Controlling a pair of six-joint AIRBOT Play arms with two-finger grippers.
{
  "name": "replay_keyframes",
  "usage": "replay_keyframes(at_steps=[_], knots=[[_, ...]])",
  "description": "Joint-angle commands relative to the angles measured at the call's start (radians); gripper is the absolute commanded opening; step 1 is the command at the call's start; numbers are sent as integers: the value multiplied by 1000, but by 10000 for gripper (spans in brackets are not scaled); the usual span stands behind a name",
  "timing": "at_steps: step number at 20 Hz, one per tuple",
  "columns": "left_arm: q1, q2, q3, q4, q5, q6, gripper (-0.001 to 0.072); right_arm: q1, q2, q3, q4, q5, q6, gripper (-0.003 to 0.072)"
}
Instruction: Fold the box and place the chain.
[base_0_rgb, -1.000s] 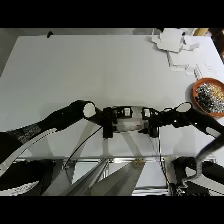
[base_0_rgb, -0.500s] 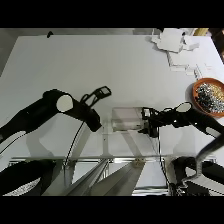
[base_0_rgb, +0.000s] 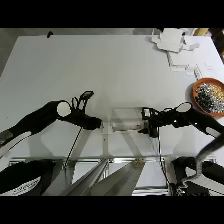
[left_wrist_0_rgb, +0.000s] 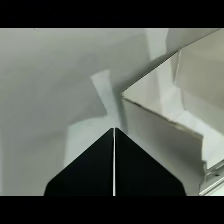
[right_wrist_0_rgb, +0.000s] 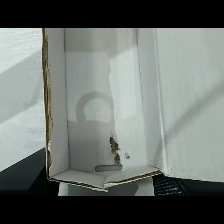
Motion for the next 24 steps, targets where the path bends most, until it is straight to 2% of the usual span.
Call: replay_keyframes(at_steps=[1,4,10,11,13,14,16,24], knots=[[-18,-58,-16,-176,42,64,6,0,0,1,0,1,0,414],[-29,-50,-15,-222,42,105,7,0,0,1,0,0,0,414],[-34,40,-14,-221,56,105,13,0,0,1,0,0,0,414],[-40,49,-14,-223,56,105,61,0,0,1,0,0,0,414],[-58,54,-10,-223,59,105,274,0,0,1,0,0,0,414],[-68,54,-9,-227,72,105,316,0,0,1,0,0,0,414],[-85,54,-8,-230,93,105,350,0,0,1,0,0,0,414],[-84,54,-7,-217,145,106,351,0,0,1,0,0,0,414]])
